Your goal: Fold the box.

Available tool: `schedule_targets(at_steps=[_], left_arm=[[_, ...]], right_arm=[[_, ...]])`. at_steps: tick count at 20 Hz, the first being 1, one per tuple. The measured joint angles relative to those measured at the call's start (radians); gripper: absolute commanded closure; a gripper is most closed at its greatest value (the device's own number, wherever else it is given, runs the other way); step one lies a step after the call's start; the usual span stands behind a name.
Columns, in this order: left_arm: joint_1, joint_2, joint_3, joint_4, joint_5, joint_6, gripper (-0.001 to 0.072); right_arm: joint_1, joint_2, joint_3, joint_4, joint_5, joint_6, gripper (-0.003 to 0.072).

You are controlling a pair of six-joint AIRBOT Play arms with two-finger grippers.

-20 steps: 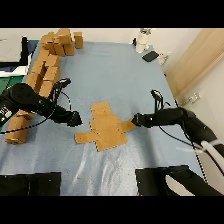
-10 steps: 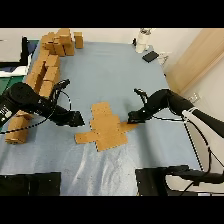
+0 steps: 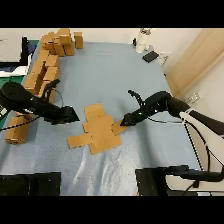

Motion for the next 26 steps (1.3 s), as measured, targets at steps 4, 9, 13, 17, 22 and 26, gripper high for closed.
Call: schedule_targets(at_steps=[4,9,13,17,22,26], left_arm=[[0.107,-0.015,-0.057,-0.050,0.003,0.076,0.0011],[0.154,-0.103,-0.080,-0.126,0.026,0.164,0.0012],[0.163,-0.208,-0.085,-0.299,0.047,0.335,0.0012],[0.164,-0.322,-0.085,-0.447,0.048,0.497,0.0018],[0.164,-0.416,-0.085,-0.576,-0.048,0.669,0.0297],[0.165,-0.444,-0.085,-0.614,-0.117,0.764,0.0427]], right_arm=[[0.010,0.131,-0.143,0.121,0.085,-0.137,0.0684],[0.101,0.290,-0.273,0.162,0.227,-0.204,0.0684],[0.176,0.336,-0.306,0.167,0.296,-0.206,0.0684],[0.206,0.348,-0.314,0.167,0.334,-0.188,0.0684],[0.216,0.351,-0.316,0.166,0.357,-0.172,0.0684],[0.217,0.351,-0.317,0.160,0.364,-0.155,0.0684]])
